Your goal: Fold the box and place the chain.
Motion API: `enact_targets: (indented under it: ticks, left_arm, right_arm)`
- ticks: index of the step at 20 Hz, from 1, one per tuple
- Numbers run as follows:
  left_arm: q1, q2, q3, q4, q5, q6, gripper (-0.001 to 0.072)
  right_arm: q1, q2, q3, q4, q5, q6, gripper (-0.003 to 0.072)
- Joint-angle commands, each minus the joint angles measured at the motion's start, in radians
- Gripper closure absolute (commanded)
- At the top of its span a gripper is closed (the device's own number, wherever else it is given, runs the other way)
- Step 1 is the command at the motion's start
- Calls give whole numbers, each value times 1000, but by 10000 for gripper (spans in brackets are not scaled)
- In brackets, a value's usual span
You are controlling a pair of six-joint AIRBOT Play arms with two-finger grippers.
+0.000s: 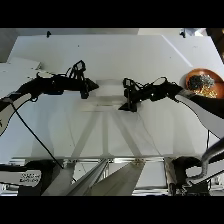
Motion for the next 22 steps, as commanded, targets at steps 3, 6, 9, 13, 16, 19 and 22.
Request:
enact_targets:
  ticks: [3,6,9,13,16,19,22]
  left_arm:
    - [107,75,-1,-51,-211,23,704]
    - [174,117,-2,117,-226,18,704]
    - [182,123,-4,346,-240,14,643]
    - [126,122,-22,473,-250,24,202]
    - [64,107,-26,523,-220,27,201]
    - [12,79,-26,518,-179,26,192]
    - [-21,54,-26,518,-166,26,192]
  right_arm:
    - [0,0,0,1,0,1,169]
    - [0,0,0,1,0,1,169]
    - [0,0,0,2,0,1,169]
    - [0,0,0,1,0,1,169]
    - [0,0,0,1,0,1,169]
    - [0,0,0,1,0,1,169]
    - [0,0,0,1,0,1,169]
